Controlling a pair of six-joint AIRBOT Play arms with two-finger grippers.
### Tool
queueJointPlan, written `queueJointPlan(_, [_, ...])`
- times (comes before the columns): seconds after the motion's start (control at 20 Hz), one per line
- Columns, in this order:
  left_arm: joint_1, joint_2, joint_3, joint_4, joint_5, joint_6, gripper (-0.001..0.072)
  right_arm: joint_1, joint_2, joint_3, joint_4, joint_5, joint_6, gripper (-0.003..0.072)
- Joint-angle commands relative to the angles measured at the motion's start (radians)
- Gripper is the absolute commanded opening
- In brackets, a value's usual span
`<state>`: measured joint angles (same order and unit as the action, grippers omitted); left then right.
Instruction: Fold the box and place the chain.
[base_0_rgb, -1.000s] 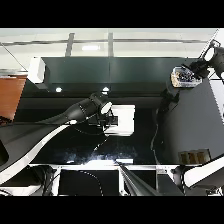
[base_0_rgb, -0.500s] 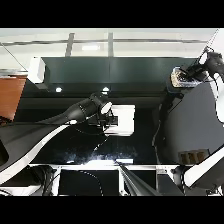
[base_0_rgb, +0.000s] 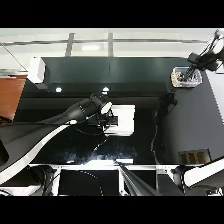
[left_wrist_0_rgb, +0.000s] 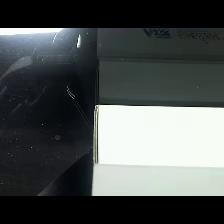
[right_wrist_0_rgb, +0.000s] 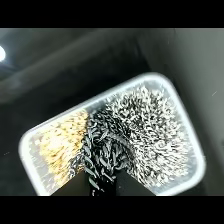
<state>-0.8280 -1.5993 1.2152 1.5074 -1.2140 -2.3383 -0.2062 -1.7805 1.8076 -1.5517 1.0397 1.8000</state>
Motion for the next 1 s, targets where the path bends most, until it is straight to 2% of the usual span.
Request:
queueJointPlan(0.0, [0.001, 0.0, 0.0, -0.001, 0.0, 0.0, 0.0027, 0.0, 0.138, 0.002, 0.015, 0.006, -0.084, 0.0012])
queueJointPlan(0.1, [0.001, 0.0, 0.0, -0.001, 0.0, 0.0, 0.0027, 0.0, 0.206, 0.005, 0.015, -0.007, -0.1, 0.0011])
queueJointPlan(0.2, [0.001, 0.0, 0.0, -0.001, 0.0, 0.0, 0.0027, 0.001, 0.268, 0.04, 0.041, 0.043, -0.144, 0.0011])
queueJointPlan(0.3, [0.001, 0.0, 0.0, -0.001, 0.001, 0.0, 0.0027, 0.003, 0.344, 0.049, 0.134, 0.116, -0.217, 0.0012])
queueJointPlan(0.45, [0.001, 0.0, 0.0, -0.001, 0.001, 0.0, 0.0027, 0.012, 0.475, 0.02, 0.274, 0.303, -0.354, 0.0011])
queueJointPlan(0.5, [0.001, 0.0, 0.0, -0.001, 0.001, 0.0, 0.0027, 0.026, 0.524, -0.013, 0.289, 0.352, -0.386, 0.0011])
queueJointPlan(0.6, [0.001, 0.0, 0.0, -0.001, 0.002, 0.0, 0.0027, 0.062, 0.644, -0.124, 0.359, 0.356, -0.433, 0.0011])
queueJointPlan(0.75, [0.001, 0.0, 0.0, -0.001, 0.002, 0.0, 0.0027, 0.132, 0.777, -0.279, 0.452, 0.431, -0.43, 0.0011])
queueJointPlan(0.95, [0.001, 0.0, 0.0, -0.002, 0.002, 0.0, 0.0027, 0.27, 0.85, -0.488, 0.599, 0.471, -0.421, 0.0011])
